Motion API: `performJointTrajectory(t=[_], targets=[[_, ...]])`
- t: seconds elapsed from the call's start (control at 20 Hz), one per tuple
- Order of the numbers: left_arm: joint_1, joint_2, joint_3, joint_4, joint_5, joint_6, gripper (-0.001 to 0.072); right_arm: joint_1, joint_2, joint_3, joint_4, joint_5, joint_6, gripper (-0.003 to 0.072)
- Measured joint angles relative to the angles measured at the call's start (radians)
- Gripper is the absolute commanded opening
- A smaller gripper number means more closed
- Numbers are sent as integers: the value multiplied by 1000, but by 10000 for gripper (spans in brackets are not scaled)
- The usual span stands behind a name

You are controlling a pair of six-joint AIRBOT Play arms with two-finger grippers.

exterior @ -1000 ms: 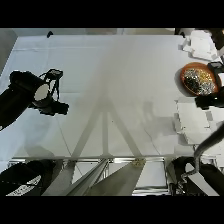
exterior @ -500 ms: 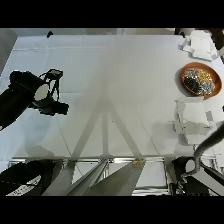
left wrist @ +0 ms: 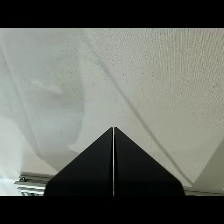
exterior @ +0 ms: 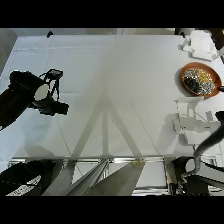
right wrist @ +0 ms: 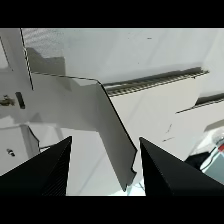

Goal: Fold the box and place the chain.

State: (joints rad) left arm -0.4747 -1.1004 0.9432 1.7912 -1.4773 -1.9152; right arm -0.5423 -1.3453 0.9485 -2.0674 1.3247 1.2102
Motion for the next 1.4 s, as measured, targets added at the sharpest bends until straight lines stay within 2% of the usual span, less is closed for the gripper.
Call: performJointTrajectory(t=[0.25,0.3,0.45,0.6,0.9,1.15,1.4], targets=[[0,0,0,0,0,0,13,-61,-30,0,13,-7,39,62],[0,0,0,0,0,0,13,-71,-32,0,26,-6,42,20],[0,0,0,0,0,0,13,-85,-34,0,103,15,-6,18],[0,0,0,0,0,0,13,-57,-11,0,248,33,-95,18],[0,0,0,0,0,0,13,113,109,-6,535,29,-200,17],[0,0,0,0,0,0,13,314,240,-64,769,-78,-220,17],[0,0,0,0,0,0,13,549,356,-259,921,-269,-179,17]])
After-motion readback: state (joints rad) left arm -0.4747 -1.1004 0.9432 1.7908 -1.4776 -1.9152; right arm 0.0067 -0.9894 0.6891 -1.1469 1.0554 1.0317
